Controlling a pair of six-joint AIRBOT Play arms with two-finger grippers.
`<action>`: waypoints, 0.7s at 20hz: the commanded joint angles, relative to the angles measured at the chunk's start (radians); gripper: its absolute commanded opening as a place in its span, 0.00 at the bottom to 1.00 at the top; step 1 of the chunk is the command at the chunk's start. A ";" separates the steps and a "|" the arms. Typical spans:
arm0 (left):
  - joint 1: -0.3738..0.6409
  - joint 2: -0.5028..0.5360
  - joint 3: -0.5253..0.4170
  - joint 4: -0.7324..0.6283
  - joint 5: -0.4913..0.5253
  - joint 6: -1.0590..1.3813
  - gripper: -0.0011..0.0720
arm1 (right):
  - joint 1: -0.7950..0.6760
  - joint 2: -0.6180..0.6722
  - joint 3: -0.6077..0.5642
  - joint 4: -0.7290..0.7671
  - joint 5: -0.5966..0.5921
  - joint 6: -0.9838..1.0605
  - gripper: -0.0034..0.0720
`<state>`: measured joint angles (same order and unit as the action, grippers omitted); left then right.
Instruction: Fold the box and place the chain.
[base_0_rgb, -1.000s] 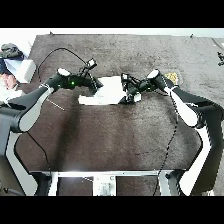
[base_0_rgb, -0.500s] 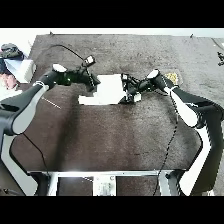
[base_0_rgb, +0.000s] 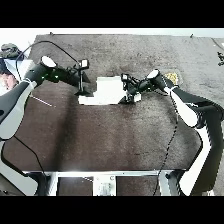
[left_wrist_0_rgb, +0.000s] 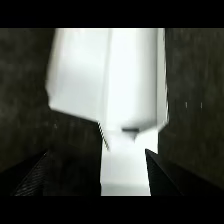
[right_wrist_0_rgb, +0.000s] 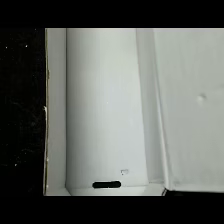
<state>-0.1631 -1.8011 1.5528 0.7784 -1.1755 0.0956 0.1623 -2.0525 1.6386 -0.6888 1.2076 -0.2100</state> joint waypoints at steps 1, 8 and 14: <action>-0.028 0.006 -0.062 0.122 0.050 0.066 0.90 | 0.000 -0.001 0.000 0.000 0.000 0.001 0.66; -0.134 -0.005 -0.159 0.093 0.248 0.118 0.89 | 0.000 -0.001 0.000 0.000 0.000 0.001 0.66; -0.134 -0.005 -0.159 0.063 0.227 0.087 0.54 | 0.000 -0.001 0.000 0.000 0.000 0.001 0.66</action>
<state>-0.2932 -1.8053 1.3964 0.8505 -0.9401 0.2047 0.1623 -2.0525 1.6386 -0.6888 1.2076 -0.2096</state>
